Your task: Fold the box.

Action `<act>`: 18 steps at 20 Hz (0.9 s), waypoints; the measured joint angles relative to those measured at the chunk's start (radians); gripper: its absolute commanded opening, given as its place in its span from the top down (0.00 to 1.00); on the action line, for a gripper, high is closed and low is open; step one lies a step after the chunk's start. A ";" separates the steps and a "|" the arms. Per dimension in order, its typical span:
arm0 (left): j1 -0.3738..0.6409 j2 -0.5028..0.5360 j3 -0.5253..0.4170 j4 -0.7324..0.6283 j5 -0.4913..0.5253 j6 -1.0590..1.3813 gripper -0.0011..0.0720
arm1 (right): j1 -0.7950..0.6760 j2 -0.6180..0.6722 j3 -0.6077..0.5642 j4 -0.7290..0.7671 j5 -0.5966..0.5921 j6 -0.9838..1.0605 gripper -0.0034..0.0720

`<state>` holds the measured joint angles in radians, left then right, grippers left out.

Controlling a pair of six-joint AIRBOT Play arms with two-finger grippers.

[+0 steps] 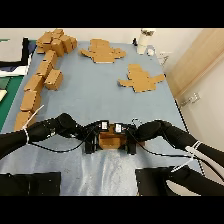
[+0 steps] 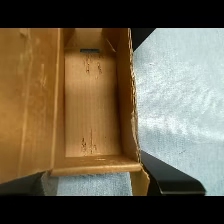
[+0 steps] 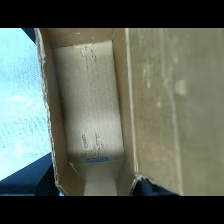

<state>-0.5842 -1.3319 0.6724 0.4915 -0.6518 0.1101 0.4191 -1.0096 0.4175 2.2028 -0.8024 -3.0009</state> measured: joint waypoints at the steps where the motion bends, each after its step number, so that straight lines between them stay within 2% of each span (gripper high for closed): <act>1: 0.000 0.000 0.000 0.001 0.000 0.000 0.34 | 0.000 0.000 0.000 0.000 0.000 0.000 0.29; 18: -0.002 0.000 0.000 0.005 -0.010 0.002 0.34 | 0.000 0.000 0.000 0.000 0.000 0.000 0.29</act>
<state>-0.5861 -1.3323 0.6724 0.4961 -0.6617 0.1120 0.4191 -1.0096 0.4175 2.2028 -0.8024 -3.0013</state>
